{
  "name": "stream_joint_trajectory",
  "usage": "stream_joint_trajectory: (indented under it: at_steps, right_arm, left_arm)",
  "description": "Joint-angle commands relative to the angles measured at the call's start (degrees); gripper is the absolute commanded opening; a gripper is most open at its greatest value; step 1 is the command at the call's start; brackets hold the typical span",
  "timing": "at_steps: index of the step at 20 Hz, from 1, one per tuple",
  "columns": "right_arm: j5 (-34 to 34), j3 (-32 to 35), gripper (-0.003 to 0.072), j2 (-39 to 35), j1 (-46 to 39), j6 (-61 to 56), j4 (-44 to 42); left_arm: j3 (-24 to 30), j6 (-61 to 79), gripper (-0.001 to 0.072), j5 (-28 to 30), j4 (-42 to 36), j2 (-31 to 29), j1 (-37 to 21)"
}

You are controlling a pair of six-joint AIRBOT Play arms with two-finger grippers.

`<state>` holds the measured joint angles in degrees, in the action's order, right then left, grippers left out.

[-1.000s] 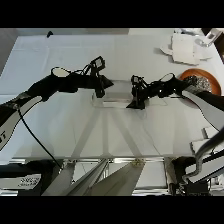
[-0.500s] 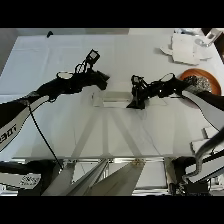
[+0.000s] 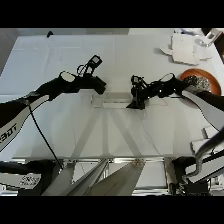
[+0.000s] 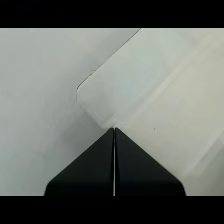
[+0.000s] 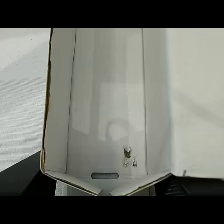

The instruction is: Fold the box and place the chain.

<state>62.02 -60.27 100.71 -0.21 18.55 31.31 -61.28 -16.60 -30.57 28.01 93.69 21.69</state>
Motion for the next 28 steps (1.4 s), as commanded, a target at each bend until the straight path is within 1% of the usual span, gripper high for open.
stream_joint_trajectory:
  at_steps: [1,3,4,6,7,8,9,11,12,13,14,15,16,17,18,20,21,25,28]
  right_arm:
    - [0.0,0.0,0.0571,0.0,0.0,0.0,0.0]
    - [0.0,0.0,0.0571,0.0,0.0,0.0,0.0]
    - [0.0,0.0,0.0571,0.0,0.0,0.0,0.0]
    - [0.0,0.0,0.0571,0.0,0.0,0.0,0.0]
    - [0.0,0.0,0.0571,0.0,0.0,0.0,0.0]
    - [0.0,0.0,0.0571,0.0,0.0,0.0,0.0]
    - [0.0,0.0,0.0571,0.0,0.0,0.0,0.0]
    - [0.0,0.0,0.0571,0.0,0.0,0.0,0.0]
    - [0.0,0.0,0.0571,0.0,0.0,0.0,0.0]
    - [0.0,0.0,0.0571,0.0,0.0,0.0,0.0]
    - [0.0,0.0,0.0571,0.0,0.0,0.0,0.0]
    - [0.0,0.0,0.0571,0.0,0.0,0.0,0.0]
    - [0.0,0.0,0.0571,0.0,0.0,0.0,0.0]
    - [0.0,0.0,0.0571,0.0,0.0,0.0,0.0]
    - [0.0,0.0,0.0571,0.0,0.0,0.0,0.0]
    - [0.0,0.0,0.0571,0.0,0.0,0.0,0.0]
    - [0.0,0.0,0.0571,0.0,0.0,0.0,0.0]
    - [0.0,0.0,0.0571,0.0,0.0,0.0,0.0]
    - [0.0,0.0,0.0571,0.0,0.0,0.0,0.0]
  left_arm:
    - [-1.5,-1.4,0.001,-5.2,2.9,-3.3,-1.8]
    - [-2.4,-1.4,0.0011,-11.8,3.0,-5.8,-3.8]
    - [-3.0,-1.2,0.0011,-16.2,3.9,-7.1,-5.1]
    - [-4.2,-1.2,0.0011,-24.2,7.8,-9.2,-7.3]
    - [-4.8,-1.2,0.0011,-27.6,9.9,-9.8,-8.1]
    - [-5.6,-1.3,0.0011,-30.7,13.7,-10.1,-8.6]
    - [-6.5,-1.5,0.0011,-32.9,19.2,-10.1,-8.5]
    - [-6.7,-1.2,0.0012,-33.3,29.0,-9.9,-7.2]
    - [-6.7,0.5,0.0019,-32.9,32.2,-9.6,-6.4]
    - [-6.7,4.9,0.0022,-32.6,33.5,-9.0,-5.5]
    - [-6.7,11.1,0.0075,-32.7,32.6,-8.2,-4.7]
    - [-6.7,16.5,0.0169,-32.6,30.3,-7.2,-4.1]
    - [-6.7,21.3,0.0238,-32.7,27.5,-5.9,-3.7]
    - [-6.7,24.2,0.0238,-32.7,25.6,-4.7,-3.6]
    - [-6.7,25.7,0.029,-32.7,25.1,-3.5,-3.4]
    - [-6.7,25.6,0.0472,-32.3,25.4,-1.3,-2.8]
    - [-6.7,25.6,0.0509,-32.1,25.6,-0.5,-2.6]
    - [-6.7,25.1,0.0507,-28.4,25.6,0.5,-1.9]
    - [-6.7,21.0,0.0504,-26.2,27.1,0.5,-2.0]
